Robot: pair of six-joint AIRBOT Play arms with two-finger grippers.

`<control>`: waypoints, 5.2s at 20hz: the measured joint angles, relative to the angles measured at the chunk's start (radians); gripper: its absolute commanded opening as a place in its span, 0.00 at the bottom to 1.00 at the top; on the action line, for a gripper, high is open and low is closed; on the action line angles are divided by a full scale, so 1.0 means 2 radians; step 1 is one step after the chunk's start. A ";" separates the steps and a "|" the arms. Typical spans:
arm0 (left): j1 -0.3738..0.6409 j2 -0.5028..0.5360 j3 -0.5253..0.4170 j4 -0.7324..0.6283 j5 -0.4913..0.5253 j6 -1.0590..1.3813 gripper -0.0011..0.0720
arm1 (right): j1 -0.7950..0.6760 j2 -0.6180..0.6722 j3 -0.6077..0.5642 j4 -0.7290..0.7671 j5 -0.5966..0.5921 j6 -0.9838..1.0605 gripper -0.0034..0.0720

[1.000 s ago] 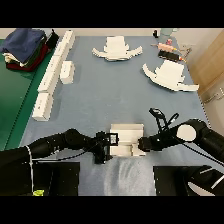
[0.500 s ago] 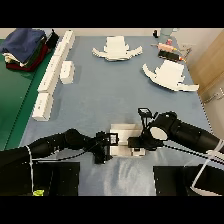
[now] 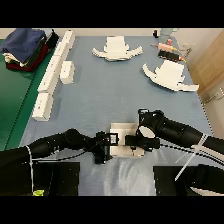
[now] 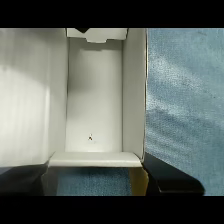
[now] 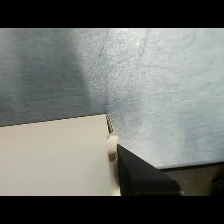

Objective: Fold the box.

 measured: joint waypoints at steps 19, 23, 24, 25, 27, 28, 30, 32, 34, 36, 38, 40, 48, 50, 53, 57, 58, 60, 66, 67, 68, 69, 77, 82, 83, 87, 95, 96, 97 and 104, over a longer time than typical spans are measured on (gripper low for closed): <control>0.000 0.000 0.000 -0.001 0.000 -0.002 0.65 | 0.010 -0.022 0.001 -0.016 0.013 0.011 0.68; 0.000 0.000 0.000 0.000 -0.001 0.000 0.65 | 0.010 -0.022 0.001 -0.007 0.016 0.006 0.68; 0.000 0.000 0.000 0.000 -0.001 0.000 0.65 | 0.010 -0.022 0.001 -0.005 0.017 0.005 0.68; 0.000 0.000 0.000 0.000 -0.001 0.000 0.65 | 0.010 -0.022 0.001 -0.004 0.017 0.003 0.68; 0.000 0.000 0.000 0.000 -0.001 0.000 0.65 | 0.010 -0.020 0.001 -0.004 0.017 0.003 0.68; 0.000 0.000 0.000 0.000 -0.001 0.000 0.65 | 0.010 -0.017 0.002 -0.003 0.017 0.003 0.68; 0.000 0.000 0.000 0.000 -0.001 0.000 0.65 | 0.010 -0.009 0.004 -0.003 0.018 0.003 0.68; 0.000 0.000 0.000 0.000 -0.001 0.000 0.65 | 0.010 0.007 0.009 -0.004 0.018 0.003 0.68; 0.000 0.000 0.000 0.000 -0.001 0.000 0.65 | 0.010 0.029 0.014 -0.006 0.023 0.004 0.68; 0.000 0.000 0.000 0.000 0.000 0.000 0.65 | 0.010 0.057 0.019 -0.010 0.034 0.008 0.55; 0.000 0.000 0.000 0.000 0.000 0.000 0.65 | 0.010 0.089 0.022 -0.018 0.055 0.011 0.19; 0.000 0.000 0.000 0.000 0.000 0.000 0.65 | 0.008 0.120 0.024 -0.027 0.083 0.013 0.05; 0.000 0.000 0.000 0.000 0.000 0.000 0.65 | -0.171 0.166 0.025 -0.047 0.131 -0.124 0.05; 0.000 0.000 0.000 0.000 0.000 0.000 0.65 | -0.255 0.146 0.025 -0.009 0.111 -0.204 0.05; 0.000 0.000 0.000 0.000 0.000 0.000 0.65 | -0.375 0.093 0.025 0.108 0.086 -0.340 0.05; 0.000 0.000 0.000 0.000 0.000 0.000 0.65 | -0.472 -0.005 0.027 0.301 0.081 -0.505 0.05; 0.000 0.000 0.000 0.000 0.000 0.000 0.65 | -0.482 -0.032 0.029 0.340 0.086 -0.536 0.05; 0.000 0.000 0.000 0.000 0.000 0.000 0.65 | -0.487 -0.080 0.034 0.397 0.101 -0.581 0.05; 0.000 0.000 0.000 0.000 0.000 0.000 0.65 | -0.455 -0.166 0.050 0.465 0.168 -0.657 0.05; 0.000 0.000 0.000 0.000 0.000 0.000 0.65 | -0.445 -0.170 0.051 0.470 0.179 -0.670 0.05; 0.000 0.000 0.000 0.000 0.000 0.000 0.65 | -0.434 -0.174 0.052 0.470 0.196 -0.686 0.05; 0.000 0.000 0.000 0.000 0.000 0.000 0.65 | -0.422 -0.175 0.053 0.473 0.202 -0.699 0.05; 0.000 0.000 0.000 0.000 0.000 0.000 0.65 | -0.297 -0.099 0.053 0.417 0.148 -0.789 0.05; 0.000 0.000 0.000 0.000 0.000 0.000 0.65 | -0.197 -0.018 0.047 0.330 0.028 -0.802 0.05; 0.000 0.000 0.000 0.000 0.000 0.000 0.65 | -0.178 -0.004 0.042 0.312 0.006 -0.803 0.05; 0.000 0.000 0.000 0.000 0.000 0.000 0.65 | -0.105 0.056 -0.002 0.247 -0.077 -0.804 0.05; 0.000 0.000 0.000 0.000 0.000 0.000 0.65 | -0.043 0.202 -0.094 0.150 -0.150 -0.811 0.41; 0.000 0.000 0.000 0.000 0.000 0.000 0.65 | -0.041 0.214 -0.101 0.146 -0.150 -0.817 0.53; 0.000 0.000 0.000 0.000 0.000 0.000 0.65 | -0.038 0.225 -0.107 0.142 -0.147 -0.825 0.56; 0.000 0.000 0.000 0.000 0.000 0.000 0.65 | -0.010 0.253 -0.127 0.131 -0.134 -0.904 0.88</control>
